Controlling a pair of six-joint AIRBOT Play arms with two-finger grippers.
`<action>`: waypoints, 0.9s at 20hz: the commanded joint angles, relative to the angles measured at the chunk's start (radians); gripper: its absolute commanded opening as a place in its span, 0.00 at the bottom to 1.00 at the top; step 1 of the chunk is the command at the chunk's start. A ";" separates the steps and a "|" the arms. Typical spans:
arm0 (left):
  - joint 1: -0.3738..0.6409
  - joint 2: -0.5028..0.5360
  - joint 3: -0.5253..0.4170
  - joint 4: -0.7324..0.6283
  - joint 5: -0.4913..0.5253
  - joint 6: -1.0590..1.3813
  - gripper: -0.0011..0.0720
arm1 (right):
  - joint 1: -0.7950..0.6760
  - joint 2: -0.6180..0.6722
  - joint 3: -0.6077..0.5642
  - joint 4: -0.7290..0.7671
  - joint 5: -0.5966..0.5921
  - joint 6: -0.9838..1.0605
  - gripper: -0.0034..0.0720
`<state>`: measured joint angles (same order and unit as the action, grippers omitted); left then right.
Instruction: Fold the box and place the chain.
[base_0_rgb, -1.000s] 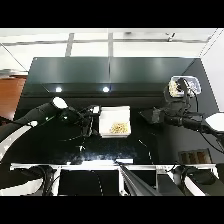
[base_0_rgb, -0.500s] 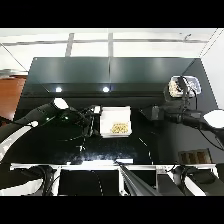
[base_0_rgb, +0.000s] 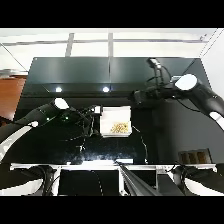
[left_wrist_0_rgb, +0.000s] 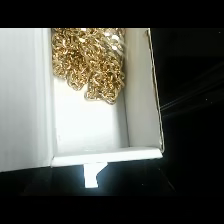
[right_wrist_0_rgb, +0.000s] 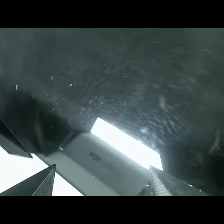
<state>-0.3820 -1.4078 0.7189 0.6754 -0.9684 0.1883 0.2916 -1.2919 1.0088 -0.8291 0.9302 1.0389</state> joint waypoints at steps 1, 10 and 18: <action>0.000 -0.001 -0.001 0.001 0.000 0.000 0.71 | 0.048 -0.093 0.058 -0.024 0.065 -0.145 0.97; 0.000 -0.001 -0.001 0.001 0.000 0.000 0.71 | 0.050 -0.092 0.058 -0.036 0.220 -0.328 0.97; 0.000 -0.001 -0.001 0.001 0.000 0.000 0.71 | 0.120 -0.092 0.058 -0.077 0.255 -0.435 0.97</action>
